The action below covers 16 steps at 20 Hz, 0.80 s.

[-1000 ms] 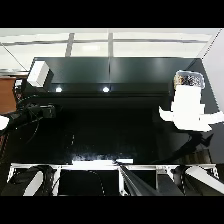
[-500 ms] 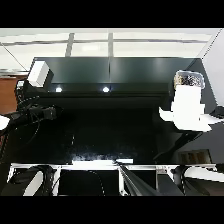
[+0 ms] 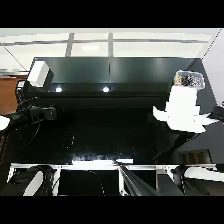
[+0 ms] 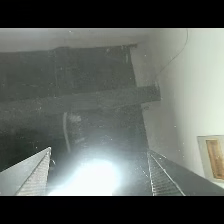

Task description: Fold the box and place the chain.

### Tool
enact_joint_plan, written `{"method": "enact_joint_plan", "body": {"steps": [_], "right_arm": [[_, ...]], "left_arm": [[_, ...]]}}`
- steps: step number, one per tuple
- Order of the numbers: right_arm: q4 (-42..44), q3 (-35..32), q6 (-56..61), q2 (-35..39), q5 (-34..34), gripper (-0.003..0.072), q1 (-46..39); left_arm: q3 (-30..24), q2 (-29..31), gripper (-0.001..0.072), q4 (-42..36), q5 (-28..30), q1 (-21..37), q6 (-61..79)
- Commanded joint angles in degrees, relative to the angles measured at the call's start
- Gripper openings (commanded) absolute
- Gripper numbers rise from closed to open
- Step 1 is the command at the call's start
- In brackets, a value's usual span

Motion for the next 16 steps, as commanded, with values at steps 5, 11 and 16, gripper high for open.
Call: {"method": "enact_joint_plan", "body": {"steps": [5,11,16], "right_arm": [[21.81,-8.63,-0.79,7.48,7.72,0.0018,8.72],[46.12,-30.88,-5.16,21.11,-8.35,0.0018,27.76],[46.84,-38.82,-5.07,24.57,-24.57,0.0018,47.43]], "left_arm": [[-0.02,-0.02,0.0711,-0.35,-0.07,-0.02,0.02],[0.09,-1.03,0.071,-15.5,3.65,-6.93,3.32],[9.51,-17.22,0.0706,-15.74,2.45,-19.71,4.13]]}}
